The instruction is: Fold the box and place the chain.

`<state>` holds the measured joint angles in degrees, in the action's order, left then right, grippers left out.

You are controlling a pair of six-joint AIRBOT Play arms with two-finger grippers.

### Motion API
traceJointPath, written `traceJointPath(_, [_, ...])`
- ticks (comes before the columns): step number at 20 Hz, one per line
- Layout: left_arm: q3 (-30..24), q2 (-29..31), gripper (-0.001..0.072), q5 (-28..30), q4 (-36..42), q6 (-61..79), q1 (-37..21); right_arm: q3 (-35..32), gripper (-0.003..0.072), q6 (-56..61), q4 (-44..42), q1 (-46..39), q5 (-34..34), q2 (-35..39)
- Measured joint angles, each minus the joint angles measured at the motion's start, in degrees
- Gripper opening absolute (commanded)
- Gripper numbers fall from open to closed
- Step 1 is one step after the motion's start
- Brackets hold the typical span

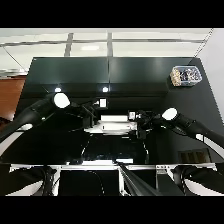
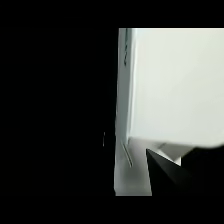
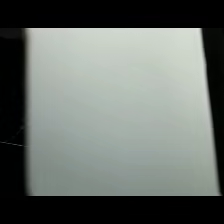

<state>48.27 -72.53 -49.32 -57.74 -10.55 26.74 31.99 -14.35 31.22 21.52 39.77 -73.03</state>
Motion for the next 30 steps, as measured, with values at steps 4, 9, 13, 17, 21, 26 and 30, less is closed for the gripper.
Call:
traceJointPath(4, [0.0,5.22,0.005,-7.56,-5.79,-10.49,-2.71,0.0,0.0135,0.0,0.02,0.0,0.0,0.0])
traceJointPath(9, [-2.25,6.12,0.0027,-14.95,7.26,-17.7,-3.65,0.0,0.0134,0.0,0.0,0.0,0.0,0.0])
traceJointPath(13, [-4.35,3.8,0.0026,-11.89,26.38,-13.73,-3.58,0.0,0.0134,0.0,0.0,0.0,-0.02,0.0])
traceJointPath(17, [-4.66,0.76,0.0026,3.96,33.79,-9.77,-2.84,0.0,0.0134,0.0,-0.02,0.0,-0.02,0.0])
traceJointPath(21, [-2.38,-3.45,0.0026,7.26,28.79,-8.66,-1.9,0.0,0.0134,0.0,-0.02,0.0,-0.02,0.0])
traceJointPath(26, [-0.48,-8.41,0.0026,4.74,24.06,-9.03,-1.53,0.0,0.0134,-0.02,-0.02,0.0,-0.04,0.0])
traceJointPath(30, [0.94,-10.08,0.0025,2.69,23.34,-9.35,-1.88,0.0,0.0134,-0.02,-0.02,0.0,-0.07,0.0])
